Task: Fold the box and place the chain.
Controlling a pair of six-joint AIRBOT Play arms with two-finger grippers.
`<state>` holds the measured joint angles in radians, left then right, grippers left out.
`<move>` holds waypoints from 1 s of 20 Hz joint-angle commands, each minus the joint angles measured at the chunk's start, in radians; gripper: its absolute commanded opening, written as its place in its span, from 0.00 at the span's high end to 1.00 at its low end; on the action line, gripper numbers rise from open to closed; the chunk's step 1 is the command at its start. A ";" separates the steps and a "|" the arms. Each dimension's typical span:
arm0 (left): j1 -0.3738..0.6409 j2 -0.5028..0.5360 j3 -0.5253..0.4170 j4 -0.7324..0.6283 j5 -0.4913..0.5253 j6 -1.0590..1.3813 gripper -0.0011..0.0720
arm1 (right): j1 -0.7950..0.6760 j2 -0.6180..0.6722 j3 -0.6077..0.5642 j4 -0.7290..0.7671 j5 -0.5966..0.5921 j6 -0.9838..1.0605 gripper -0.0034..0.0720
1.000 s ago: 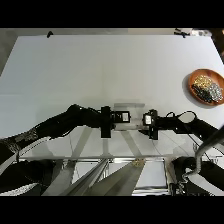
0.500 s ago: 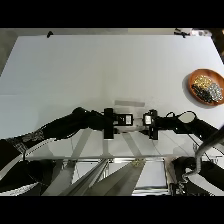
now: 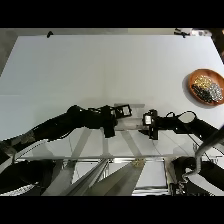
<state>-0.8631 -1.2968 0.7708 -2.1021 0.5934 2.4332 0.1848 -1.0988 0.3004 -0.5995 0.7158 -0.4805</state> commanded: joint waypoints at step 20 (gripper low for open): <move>0.364 0.198 -0.347 -0.273 0.068 -0.729 0.97 | 0.001 0.000 0.000 0.001 0.002 0.001 0.40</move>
